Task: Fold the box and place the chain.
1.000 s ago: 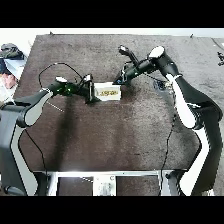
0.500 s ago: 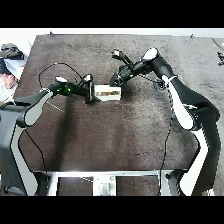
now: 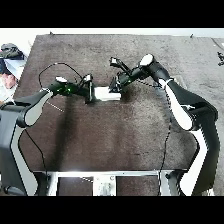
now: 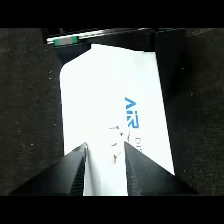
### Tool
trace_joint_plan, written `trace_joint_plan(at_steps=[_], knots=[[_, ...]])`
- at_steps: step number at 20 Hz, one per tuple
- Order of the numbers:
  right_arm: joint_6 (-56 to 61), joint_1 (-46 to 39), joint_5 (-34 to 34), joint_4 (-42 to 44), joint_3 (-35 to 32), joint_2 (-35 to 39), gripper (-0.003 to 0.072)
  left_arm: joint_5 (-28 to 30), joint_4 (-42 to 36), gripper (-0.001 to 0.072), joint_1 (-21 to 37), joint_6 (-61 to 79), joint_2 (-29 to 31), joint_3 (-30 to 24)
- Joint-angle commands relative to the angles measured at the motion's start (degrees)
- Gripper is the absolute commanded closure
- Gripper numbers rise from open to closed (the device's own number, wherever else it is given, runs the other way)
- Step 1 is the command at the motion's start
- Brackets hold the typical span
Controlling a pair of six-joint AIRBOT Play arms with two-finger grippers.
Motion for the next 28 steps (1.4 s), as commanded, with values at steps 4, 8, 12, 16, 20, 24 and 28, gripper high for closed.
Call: trace_joint_plan(at_steps=[4, 8, 12, 16, 20, 24, 28], knots=[[-1.84, 0.09, -4.42, 0.79, -0.15, 0.35, 0.0422, 0.0, 0.02, 0.0403, 0.02, 0.02, -0.02, 0.02], [-2.05, 0.09, -5.07, 1.4, -0.13, 1.07, 0.0424, 0.0, 0.02, 0.0402, 0.0, 0.02, -0.02, 0.02], [-2.45, 0.09, -5.07, 1.16, -0.15, 1.05, 0.0567, 0.0, 0.02, 0.0402, 0.02, 0.02, -0.02, 0.02], [-2.4, 0.09, -3.56, -0.59, -0.15, 1.01, 0.0565, -0.02, 0.02, 0.0402, 0.02, 0.02, -0.02, 0.02], [-2.43, 0.09, -2.82, -1.25, -0.17, 1.01, 0.0566, -0.02, 0.02, 0.0402, 0.02, 0.02, -0.02, 0.02], [-2.43, 0.57, -2.91, -2.49, -0.2, 0.66, 0.0566, 0.0, 0.02, 0.0402, 0.02, 0.02, -0.02, 0.04], [-2.19, 2.12, -1.6, -5.11, -0.33, 0.2, 0.0565, -0.02, 0.02, 0.0402, 0.02, 0.02, -0.02, 0.02]])
